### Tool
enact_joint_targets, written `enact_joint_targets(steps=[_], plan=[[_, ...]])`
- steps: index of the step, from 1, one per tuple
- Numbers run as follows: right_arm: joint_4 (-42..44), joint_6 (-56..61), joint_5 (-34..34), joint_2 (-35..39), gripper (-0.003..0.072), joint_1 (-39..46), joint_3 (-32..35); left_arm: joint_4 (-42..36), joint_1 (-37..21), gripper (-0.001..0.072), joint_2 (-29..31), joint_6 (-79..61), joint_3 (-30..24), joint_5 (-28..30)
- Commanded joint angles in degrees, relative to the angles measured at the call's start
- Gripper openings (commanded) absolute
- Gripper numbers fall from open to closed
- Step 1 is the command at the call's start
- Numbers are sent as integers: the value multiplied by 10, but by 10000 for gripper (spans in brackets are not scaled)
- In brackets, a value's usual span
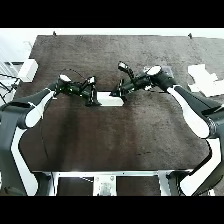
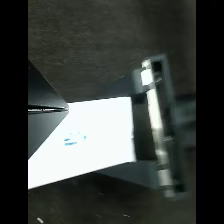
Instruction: Fold the box and place the chain.
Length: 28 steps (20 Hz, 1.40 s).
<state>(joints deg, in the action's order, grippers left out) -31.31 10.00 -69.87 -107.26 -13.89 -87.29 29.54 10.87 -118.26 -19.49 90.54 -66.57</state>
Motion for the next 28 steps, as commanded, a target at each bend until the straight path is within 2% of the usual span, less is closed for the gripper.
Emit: enact_joint_targets(steps=[1,7,10,13,18,20,22,26,28], plan=[[-6,34,-2,-34,8,0,5,0,0,494,0,0,0,1],[-67,57,1,-37,8,-4,11,0,0,494,0,0,0,1],[-54,51,1,-23,8,-4,5,0,0,494,0,0,0,1],[22,22,1,26,8,-4,5,0,0,494,0,0,0,1],[45,18,3,138,6,3,19,0,0,494,0,0,0,1],[47,33,23,202,6,9,59,0,0,494,0,0,0,1],[47,51,71,276,6,24,125,0,0,494,0,0,0,1],[47,76,196,422,7,67,291,-1,0,494,0,0,0,0],[47,76,224,474,7,84,365,-2,0,495,0,0,0,1]])
